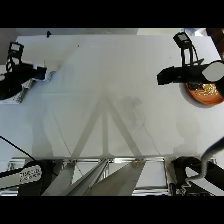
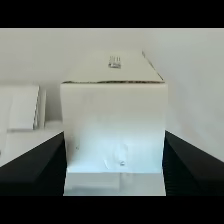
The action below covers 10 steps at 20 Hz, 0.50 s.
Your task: Fold the box and place the chain.
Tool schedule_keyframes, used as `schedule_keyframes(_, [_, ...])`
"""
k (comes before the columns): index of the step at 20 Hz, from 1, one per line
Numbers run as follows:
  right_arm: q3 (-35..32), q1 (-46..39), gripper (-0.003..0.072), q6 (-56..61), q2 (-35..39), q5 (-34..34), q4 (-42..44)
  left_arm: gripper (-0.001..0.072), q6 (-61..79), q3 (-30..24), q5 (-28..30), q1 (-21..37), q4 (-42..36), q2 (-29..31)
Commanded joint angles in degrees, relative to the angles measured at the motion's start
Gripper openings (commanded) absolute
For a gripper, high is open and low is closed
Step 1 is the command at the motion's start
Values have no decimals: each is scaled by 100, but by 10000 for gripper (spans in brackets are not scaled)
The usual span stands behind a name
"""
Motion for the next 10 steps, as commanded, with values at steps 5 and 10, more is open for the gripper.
schedule_keyframes(5, [4, -2, 13, 0, 4, 0, 0, -1, -109, -684, -323, -39, 76, -24])
schedule_keyframes(10, [4, -2, 13, 0, 4, 0, 2, 1, -153, -957, -321, -39, 254, -52])
